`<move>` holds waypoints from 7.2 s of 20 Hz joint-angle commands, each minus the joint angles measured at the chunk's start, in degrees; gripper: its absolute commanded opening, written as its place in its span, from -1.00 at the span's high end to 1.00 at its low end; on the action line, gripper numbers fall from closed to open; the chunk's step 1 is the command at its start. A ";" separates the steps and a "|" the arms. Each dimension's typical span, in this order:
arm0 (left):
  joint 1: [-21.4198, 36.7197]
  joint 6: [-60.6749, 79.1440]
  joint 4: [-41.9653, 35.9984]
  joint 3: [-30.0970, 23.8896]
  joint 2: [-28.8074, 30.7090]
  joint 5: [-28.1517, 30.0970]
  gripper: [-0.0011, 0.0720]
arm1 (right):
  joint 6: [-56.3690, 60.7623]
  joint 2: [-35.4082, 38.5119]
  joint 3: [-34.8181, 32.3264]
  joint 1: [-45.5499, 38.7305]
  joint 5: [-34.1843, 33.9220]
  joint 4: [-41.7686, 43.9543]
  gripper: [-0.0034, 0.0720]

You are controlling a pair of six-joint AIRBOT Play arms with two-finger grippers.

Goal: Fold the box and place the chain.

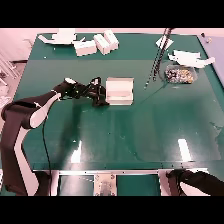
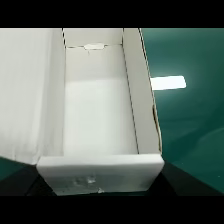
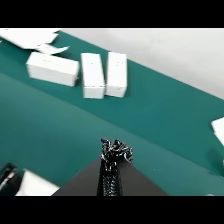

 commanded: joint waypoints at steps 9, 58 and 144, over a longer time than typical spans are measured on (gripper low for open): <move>0.00 0.02 0.00 0.04 0.04 0.00 -0.42 | 3.17 0.17 -13.07 6.08 -1.20 4.26 0.89; 0.00 0.02 -0.02 0.04 0.04 -0.22 -0.42 | 4.52 -9.16 -37.22 6.71 -19.76 9.81 0.89; 0.00 0.02 -0.02 0.04 0.04 -0.44 -0.42 | 7.21 7.06 -31.15 -4.35 -43.78 6.93 0.89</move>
